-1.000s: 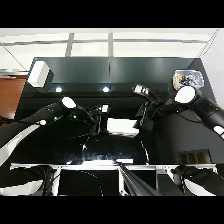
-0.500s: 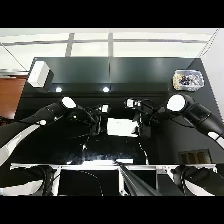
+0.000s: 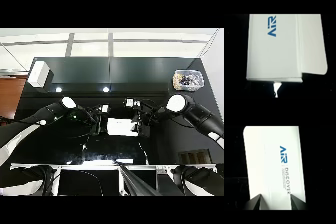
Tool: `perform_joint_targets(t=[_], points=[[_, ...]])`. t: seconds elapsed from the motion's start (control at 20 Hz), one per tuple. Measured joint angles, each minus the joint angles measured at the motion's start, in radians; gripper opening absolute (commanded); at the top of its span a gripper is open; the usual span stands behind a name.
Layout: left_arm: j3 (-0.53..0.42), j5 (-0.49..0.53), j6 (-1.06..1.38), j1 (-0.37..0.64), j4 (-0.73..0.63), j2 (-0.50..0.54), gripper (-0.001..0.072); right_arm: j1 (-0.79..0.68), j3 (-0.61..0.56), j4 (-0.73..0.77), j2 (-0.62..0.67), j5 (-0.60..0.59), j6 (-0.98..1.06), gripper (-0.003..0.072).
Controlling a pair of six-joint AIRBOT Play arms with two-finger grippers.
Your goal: Fold the box and place the chain.
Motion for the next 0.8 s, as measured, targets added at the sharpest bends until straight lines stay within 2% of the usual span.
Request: perform_joint_targets(t=[0.15, 0.2, 0.25, 0.6, 0.8], points=[[0.0, 0.0, 0.0, 0.0, 0.0, 0.0, 0.0275, 0.0, 0.0, 0.0, 0.018, -0.006, 0.005, 0.0439], [0.0, 0.0, 0.0, 0.0, 0.0, 0.0, 0.0275, 0.001, 0.0, 0.001, 0.024, -0.006, 0.006, 0.0645], [0.0, 0.0, 0.0, 0.0, 0.0, 0.0, 0.0275, 0.003, 0.0, 0.0, 0.029, -0.002, 0.009, 0.0665], [0.0, -0.002, 0.0, 0.0, 0.0, 0.0, 0.0275, 0.053, 0.0, -0.068, 0.035, -0.075, 0.066, 0.0665], [0.0, -0.003, 0.0, 0.0, 0.0, 0.0, 0.0275, 0.065, 0.0, -0.092, 0.023, -0.077, 0.081, 0.0665]])
